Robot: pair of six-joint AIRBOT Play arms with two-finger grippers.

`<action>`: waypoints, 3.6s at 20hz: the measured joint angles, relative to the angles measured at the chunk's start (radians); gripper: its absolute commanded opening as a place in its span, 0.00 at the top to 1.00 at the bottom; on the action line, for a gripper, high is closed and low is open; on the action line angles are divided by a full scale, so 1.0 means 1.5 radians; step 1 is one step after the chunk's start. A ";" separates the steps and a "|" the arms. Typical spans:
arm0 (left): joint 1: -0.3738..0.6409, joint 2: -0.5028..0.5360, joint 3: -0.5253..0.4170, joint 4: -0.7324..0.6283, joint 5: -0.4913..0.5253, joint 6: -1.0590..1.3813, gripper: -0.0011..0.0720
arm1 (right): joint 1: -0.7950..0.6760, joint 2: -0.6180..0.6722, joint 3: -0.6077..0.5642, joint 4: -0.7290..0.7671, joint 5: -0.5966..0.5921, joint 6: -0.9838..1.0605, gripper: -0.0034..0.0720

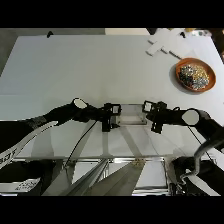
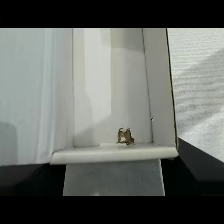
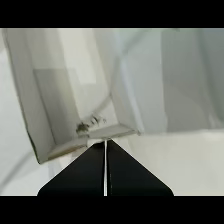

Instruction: Fold the box and place the chain.

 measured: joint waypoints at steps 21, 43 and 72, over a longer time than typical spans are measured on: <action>0.000 0.000 0.000 0.000 -0.001 0.000 0.97 | -0.226 -0.060 -0.027 0.072 0.087 0.615 0.94; 0.000 0.000 0.000 0.001 -0.001 0.000 0.97 | -0.202 0.015 -0.026 0.225 0.155 0.524 0.55; 0.000 0.000 0.000 0.001 -0.001 0.000 0.97 | 0.132 -0.104 0.132 -0.146 0.135 0.974 0.41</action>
